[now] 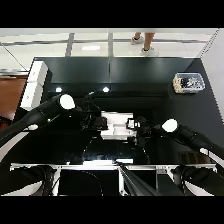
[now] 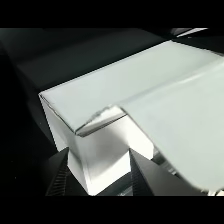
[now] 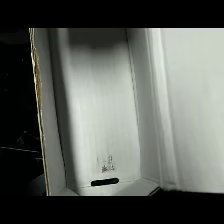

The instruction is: Fold the box and place the chain.

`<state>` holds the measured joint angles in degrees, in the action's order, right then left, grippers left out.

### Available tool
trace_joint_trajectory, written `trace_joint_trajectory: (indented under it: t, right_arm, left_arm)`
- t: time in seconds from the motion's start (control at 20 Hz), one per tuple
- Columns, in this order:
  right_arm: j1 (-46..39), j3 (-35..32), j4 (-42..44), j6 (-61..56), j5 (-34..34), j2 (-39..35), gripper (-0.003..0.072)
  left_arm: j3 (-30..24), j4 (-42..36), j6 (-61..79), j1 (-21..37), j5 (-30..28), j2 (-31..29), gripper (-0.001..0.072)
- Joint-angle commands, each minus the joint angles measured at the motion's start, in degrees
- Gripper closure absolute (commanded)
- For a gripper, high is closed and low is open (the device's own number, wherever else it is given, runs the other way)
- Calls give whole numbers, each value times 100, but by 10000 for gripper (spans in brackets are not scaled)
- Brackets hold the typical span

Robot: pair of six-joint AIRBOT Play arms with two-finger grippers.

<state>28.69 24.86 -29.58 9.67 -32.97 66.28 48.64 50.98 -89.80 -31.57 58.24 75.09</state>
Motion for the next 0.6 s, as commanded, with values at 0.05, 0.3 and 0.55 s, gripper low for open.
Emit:
trace_joint_trajectory:
  t: [0.05, 0.3, 0.55]
  right_arm:
    - [4, -2, -2, 4, 2, 0, 207]
    - [4, -2, -2, 4, 2, 0, 207]
    - [4, -2, -2, 4, 2, 0, 207]
  left_arm:
    - [76, 800, -739, -264, -114, -2, 265]
    - [76, 1161, -1060, -466, -315, 2, 265]
    - [138, 2055, -2332, -741, -289, 116, 265]
